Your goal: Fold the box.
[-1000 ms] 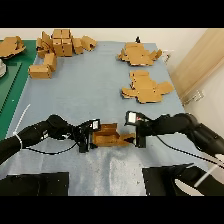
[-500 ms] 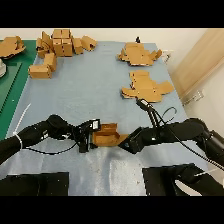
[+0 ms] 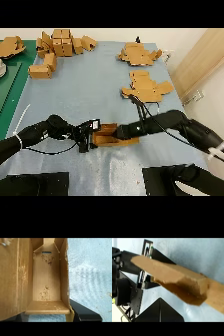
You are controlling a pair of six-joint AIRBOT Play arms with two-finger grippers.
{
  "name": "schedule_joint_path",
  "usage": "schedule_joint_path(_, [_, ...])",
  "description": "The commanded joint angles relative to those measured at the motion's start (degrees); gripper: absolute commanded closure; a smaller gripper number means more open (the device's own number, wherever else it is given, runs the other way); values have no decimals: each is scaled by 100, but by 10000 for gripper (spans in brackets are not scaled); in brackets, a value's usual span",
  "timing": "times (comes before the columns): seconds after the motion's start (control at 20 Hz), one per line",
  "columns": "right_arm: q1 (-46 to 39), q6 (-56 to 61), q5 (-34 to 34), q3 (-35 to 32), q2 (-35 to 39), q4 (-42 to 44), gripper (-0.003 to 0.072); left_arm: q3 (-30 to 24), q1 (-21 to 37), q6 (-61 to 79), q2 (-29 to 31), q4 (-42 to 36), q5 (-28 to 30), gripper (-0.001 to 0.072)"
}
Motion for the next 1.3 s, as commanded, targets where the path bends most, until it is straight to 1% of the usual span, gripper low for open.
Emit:
schedule_joint_path(0.0, [-83, -533, 208, 673, -999, 146, 687, -2, 2, 2, -2, 2, 0, 283])
schedule_joint_path(0.1, [-380, -721, 221, 929, -1528, 214, 687, -2, 2, 2, -2, 2, 0, 283])
schedule_joint_path(0.3, [-1005, -1082, 146, 975, -2214, 474, 688, -2, 4, 2, -2, 2, 2, 283])
schedule_joint_path(0.55, [-957, -1366, 81, 962, -2743, 621, 688, -2, 2, 0, -2, 2, -2, 284])
schedule_joint_path(0.8, [-962, -1458, 251, 940, -2872, 623, 688, -2, 2, 2, -2, 2, 0, 283])
schedule_joint_path(1.1, [-962, -1574, 238, 942, -2887, 586, 688, -2, 2, 2, -2, 2, 0, 283])
schedule_joint_path(1.25, [-1097, -1615, 267, 942, -2684, 575, 688, -2, 4, 2, -2, 2, 2, 284])
